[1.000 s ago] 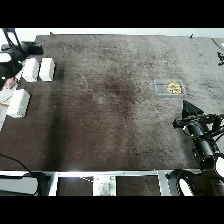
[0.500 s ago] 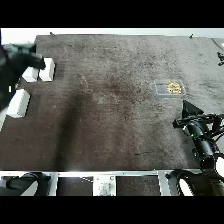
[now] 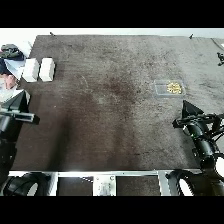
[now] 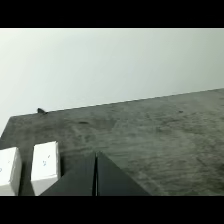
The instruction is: Fold the box and place the chain.
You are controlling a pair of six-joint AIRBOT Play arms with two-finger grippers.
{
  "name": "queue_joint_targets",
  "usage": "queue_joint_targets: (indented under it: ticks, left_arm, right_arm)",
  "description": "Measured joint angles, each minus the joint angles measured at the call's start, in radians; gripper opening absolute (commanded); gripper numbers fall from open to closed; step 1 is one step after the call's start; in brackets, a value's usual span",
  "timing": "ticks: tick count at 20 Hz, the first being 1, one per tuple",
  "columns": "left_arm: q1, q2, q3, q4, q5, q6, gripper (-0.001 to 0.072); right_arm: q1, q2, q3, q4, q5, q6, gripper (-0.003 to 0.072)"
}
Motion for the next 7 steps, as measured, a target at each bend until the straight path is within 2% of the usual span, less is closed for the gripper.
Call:
queue_joint_targets:
  ticks: [3,7]
  left_arm:
    - [-0.002,0.051,-0.064,0.000,0.078,-0.004,0.0010]
    - [-0.005,0.072,-0.095,0.002,0.123,-0.005,0.0010]
  right_arm:
    - [0.000,0.000,0.000,0.000,0.000,0.000,-0.0019]
    - [0.000,0.000,0.000,0.000,0.000,0.000,-0.0019]
